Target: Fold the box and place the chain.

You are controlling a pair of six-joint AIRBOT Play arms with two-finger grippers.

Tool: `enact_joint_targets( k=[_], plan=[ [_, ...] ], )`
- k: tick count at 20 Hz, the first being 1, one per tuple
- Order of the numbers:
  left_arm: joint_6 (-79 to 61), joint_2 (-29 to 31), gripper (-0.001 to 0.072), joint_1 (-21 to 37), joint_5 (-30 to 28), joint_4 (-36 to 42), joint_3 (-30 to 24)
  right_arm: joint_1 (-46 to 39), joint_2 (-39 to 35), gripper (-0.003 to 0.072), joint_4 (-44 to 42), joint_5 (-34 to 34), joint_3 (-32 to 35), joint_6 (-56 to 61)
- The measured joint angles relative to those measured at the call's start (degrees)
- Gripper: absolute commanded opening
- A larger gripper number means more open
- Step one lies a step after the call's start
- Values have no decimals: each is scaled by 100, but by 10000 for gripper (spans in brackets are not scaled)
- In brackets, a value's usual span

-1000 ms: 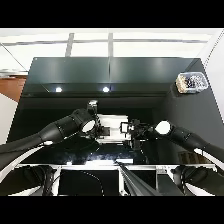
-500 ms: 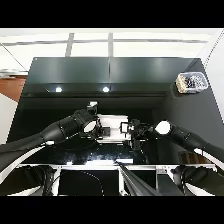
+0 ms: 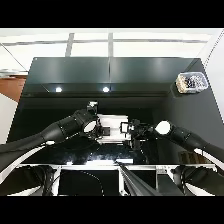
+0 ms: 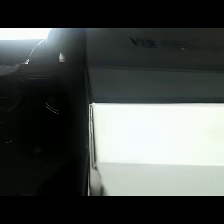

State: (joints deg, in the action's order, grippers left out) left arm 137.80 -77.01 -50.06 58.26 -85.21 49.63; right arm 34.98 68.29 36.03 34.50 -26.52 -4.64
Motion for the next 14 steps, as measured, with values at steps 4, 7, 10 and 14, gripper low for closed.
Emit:
enact_joint_targets(
  k=[4,7,10,14],
  plan=[
    [9,0,30,0,-4,0,0,-2,0,435,4,-2,0,-2],
    [15,0,138,0,-20,4,0,-2,0,436,4,-4,0,-2],
    [42,-2,303,0,-166,42,7,-2,0,436,4,-2,0,-4],
    [39,-2,303,4,-79,61,35,-2,0,435,4,-2,0,-4]
  ],
)
